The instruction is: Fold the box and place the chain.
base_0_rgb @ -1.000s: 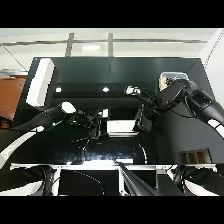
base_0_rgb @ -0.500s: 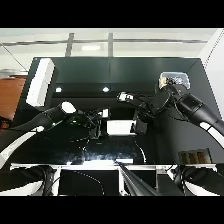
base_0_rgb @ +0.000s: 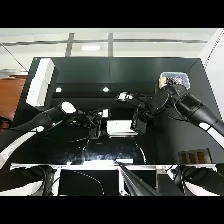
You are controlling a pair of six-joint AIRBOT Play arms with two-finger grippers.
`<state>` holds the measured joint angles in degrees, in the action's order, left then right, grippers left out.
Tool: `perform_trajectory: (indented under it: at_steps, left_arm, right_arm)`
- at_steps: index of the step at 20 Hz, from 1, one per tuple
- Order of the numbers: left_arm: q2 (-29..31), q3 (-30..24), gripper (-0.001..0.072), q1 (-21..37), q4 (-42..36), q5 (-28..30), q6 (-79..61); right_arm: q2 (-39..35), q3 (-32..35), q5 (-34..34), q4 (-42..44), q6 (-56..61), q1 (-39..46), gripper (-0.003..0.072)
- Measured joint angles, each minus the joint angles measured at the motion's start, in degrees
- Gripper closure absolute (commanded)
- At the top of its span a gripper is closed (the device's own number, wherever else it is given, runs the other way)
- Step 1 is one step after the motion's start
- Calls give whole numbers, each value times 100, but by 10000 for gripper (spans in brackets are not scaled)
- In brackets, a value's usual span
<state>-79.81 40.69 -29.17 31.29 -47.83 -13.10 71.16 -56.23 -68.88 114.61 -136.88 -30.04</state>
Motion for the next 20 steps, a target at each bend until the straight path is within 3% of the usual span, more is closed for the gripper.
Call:
perform_trajectory:
  at_steps: [9, 10, 11, 17, 18, 20]
  left_arm:
    - [0, 0, 229, 0, 0, -11, 7]
    - [0, 0, 229, 0, 0, -9, 7]
    - [0, 0, 229, 0, 0, -7, 7]
    - [0, 0, 229, 0, 0, 2, 4]
    - [0, 0, 229, 0, 0, 7, 4]
    - [0, 0, 229, 0, 0, 7, 4]
  right_arm:
    - [-9, -2, -92, 42, 0, 0, 388]
    - [-11, -2, -81, 35, 0, 0, 360]
    - [-20, -4, -72, 28, 0, 0, 257]
    - [-68, -131, -46, -17, 63, -2, 237]
    - [-72, -144, -52, -26, 79, -4, 0]
    - [-72, -155, -109, -70, 85, -7, -13]
